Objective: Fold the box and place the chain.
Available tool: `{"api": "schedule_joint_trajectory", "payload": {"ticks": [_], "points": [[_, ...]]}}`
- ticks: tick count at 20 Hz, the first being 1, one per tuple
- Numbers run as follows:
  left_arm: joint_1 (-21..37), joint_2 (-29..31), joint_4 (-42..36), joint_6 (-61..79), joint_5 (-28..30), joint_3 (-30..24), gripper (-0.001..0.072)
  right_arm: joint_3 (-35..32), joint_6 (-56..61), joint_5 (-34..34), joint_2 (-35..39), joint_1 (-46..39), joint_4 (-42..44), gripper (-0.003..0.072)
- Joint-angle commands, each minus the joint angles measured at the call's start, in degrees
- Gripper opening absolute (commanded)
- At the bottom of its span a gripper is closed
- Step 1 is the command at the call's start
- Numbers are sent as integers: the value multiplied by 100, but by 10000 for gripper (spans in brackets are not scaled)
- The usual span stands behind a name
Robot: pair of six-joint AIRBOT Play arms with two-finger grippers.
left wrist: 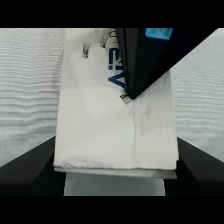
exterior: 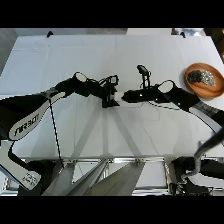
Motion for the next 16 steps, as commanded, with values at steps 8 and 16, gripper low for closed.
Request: {"api": "schedule_joint_trajectory", "payload": {"ticks": [8,16], "points": [[4,2,-11,-17,0,2,157,-7,9,-92,313,48,-92,7],[4,2,-11,-17,2,2,157,-7,-44,-575,483,350,579,4]]}}
